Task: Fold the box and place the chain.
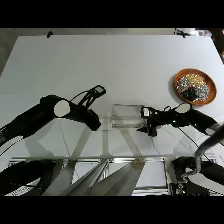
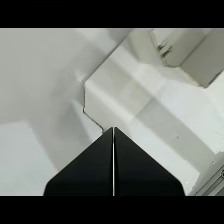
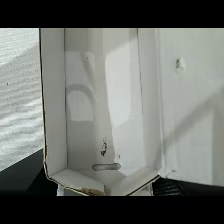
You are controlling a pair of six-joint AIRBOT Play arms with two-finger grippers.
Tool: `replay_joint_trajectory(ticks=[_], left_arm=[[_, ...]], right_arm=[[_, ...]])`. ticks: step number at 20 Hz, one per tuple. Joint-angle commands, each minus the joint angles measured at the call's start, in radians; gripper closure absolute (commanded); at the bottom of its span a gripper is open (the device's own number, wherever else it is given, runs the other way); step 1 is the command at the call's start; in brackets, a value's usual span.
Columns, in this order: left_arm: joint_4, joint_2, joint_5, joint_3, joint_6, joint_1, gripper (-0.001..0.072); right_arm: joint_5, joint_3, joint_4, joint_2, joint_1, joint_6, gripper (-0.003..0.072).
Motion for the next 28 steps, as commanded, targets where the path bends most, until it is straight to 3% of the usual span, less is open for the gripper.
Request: replay_joint_trajectory(ticks=[1,4,10,14,17,21,25,28], left_arm=[[0.026,0.006,-0.032,-0.056,-0.244,0.049,0.0706],[0.021,0.006,-0.033,-0.104,-0.356,0.062,0.0706],[-0.058,0.018,-0.027,-0.105,-0.390,0.062,0.0706],[-0.057,0.137,-0.030,-0.106,-0.395,0.063,0.0708],[0.021,0.251,-0.068,-0.106,-0.463,0.099,0.0708],[0.068,0.286,-0.115,-0.121,-0.464,0.136,0.0707],[0.035,0.246,0.010,-0.205,-0.444,0.137,0.0707],[-0.101,0.149,0.156,-0.222,-0.335,0.134,0.0707]], right_arm=[[0.001,0.000,0.000,0.000,0.001,0.000,0.0275],[0.001,0.000,-0.001,0.000,0.001,-0.001,0.0275],[0.001,0.000,-0.001,0.000,0.001,-0.001,0.0275],[0.001,0.000,0.000,0.000,0.001,-0.001,0.0275],[0.001,0.000,-0.001,0.000,0.001,-0.001,0.0275],[0.001,0.000,0.000,0.000,0.001,-0.001,0.0275],[0.001,0.000,-0.001,0.000,0.001,0.000,0.0275],[0.001,0.000,0.000,0.000,0.001,-0.001,0.0276]])
